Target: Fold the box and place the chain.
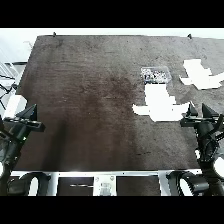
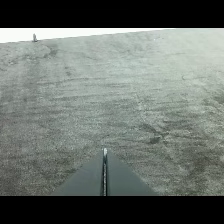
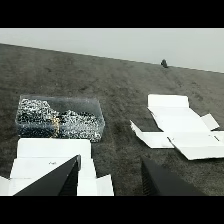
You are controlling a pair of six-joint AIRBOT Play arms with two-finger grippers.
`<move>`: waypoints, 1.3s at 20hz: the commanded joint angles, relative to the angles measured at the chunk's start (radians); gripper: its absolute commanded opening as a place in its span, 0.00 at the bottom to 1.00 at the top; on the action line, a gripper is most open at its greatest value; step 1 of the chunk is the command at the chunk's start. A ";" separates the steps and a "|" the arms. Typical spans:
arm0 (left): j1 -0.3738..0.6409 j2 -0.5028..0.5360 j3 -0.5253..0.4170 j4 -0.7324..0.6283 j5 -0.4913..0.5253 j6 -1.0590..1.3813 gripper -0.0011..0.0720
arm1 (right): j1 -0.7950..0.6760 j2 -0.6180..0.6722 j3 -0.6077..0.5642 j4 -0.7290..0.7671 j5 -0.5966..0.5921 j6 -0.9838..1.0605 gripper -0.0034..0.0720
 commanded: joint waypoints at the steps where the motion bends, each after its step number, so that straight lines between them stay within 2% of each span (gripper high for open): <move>1: -0.001 0.001 0.000 0.000 0.000 0.000 0.04 | 0.001 0.001 0.000 0.000 0.000 0.000 0.63; 7: -0.001 0.001 0.000 0.000 0.000 0.000 0.04 | 0.001 0.001 0.001 0.000 0.005 0.000 0.65; 8: -0.001 0.001 0.000 0.000 0.000 0.000 0.04 | 0.001 0.001 0.008 -0.012 0.015 0.000 0.70; 9: -0.001 0.001 0.000 0.000 0.000 0.000 0.04 | 0.001 0.001 0.020 -0.027 0.027 -0.001 0.80; 12: -0.001 0.001 0.000 0.000 0.000 0.000 0.04 | -0.001 -0.010 0.081 -0.027 0.022 0.000 0.80; 15: -0.001 0.001 0.000 0.000 0.000 0.000 0.04 | -0.005 -0.126 0.174 -0.014 -0.014 0.001 0.80; 19: -0.001 0.001 0.000 0.000 0.000 0.000 0.04 | -0.122 -0.433 0.346 0.063 0.005 0.000 0.80; 20: -0.001 0.001 0.000 0.000 0.000 0.000 0.04 | -0.180 -0.516 0.389 0.080 0.053 0.000 0.80; 21: -0.001 0.001 0.000 0.000 0.000 0.000 0.04 | -0.259 -0.603 0.434 0.098 0.148 0.001 0.80; 23: -0.001 0.001 0.000 0.000 0.000 0.000 0.04 | -0.445 -0.750 0.510 0.096 0.435 0.085 0.80; 24: -0.001 0.001 0.000 0.000 0.000 0.000 0.04 | -0.544 -0.811 0.547 0.035 0.602 0.181 0.80; 26: -0.001 0.001 0.000 0.000 0.000 0.000 0.04 | -0.729 -0.938 0.660 -0.246 0.912 0.481 0.80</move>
